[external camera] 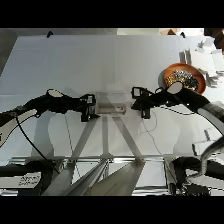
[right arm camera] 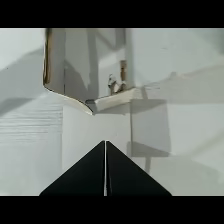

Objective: Fold the box and place the chain.

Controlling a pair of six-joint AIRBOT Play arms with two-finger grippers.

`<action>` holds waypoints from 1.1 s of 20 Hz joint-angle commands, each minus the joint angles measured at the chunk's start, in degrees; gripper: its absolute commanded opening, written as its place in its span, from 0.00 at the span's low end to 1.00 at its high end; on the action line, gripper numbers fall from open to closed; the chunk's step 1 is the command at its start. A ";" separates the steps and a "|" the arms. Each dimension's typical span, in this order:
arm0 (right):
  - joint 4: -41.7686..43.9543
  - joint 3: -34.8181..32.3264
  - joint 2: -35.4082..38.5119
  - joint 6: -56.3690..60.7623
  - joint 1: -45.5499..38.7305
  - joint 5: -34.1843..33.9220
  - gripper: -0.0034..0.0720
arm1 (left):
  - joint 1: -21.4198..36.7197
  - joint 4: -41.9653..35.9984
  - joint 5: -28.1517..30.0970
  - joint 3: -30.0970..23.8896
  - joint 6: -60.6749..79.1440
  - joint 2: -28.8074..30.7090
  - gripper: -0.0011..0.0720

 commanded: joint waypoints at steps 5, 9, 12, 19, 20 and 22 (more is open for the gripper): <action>1.22 0.00 -0.98 -0.09 2.75 -3.45 0.05 | 0.00 0.00 0.02 -0.04 0.02 0.00 0.30; 4.07 0.00 -0.98 -0.13 4.68 -5.86 0.05 | 0.00 0.00 0.02 -0.04 0.00 0.00 0.30; 4.63 0.00 -0.98 -0.11 4.92 -5.16 0.05 | 0.00 0.00 0.04 -0.04 0.00 0.00 0.30; 7.82 0.00 -1.01 -0.68 4.92 -4.11 0.05 | 0.00 0.00 0.02 -0.04 0.00 0.00 0.30; 7.82 0.00 -1.05 -0.68 4.92 -4.15 0.05 | 0.00 0.00 0.02 -0.04 0.00 0.00 0.30; 7.72 0.00 -1.03 -0.68 4.90 -4.66 0.05 | 0.00 0.00 0.02 -0.04 0.00 0.00 0.30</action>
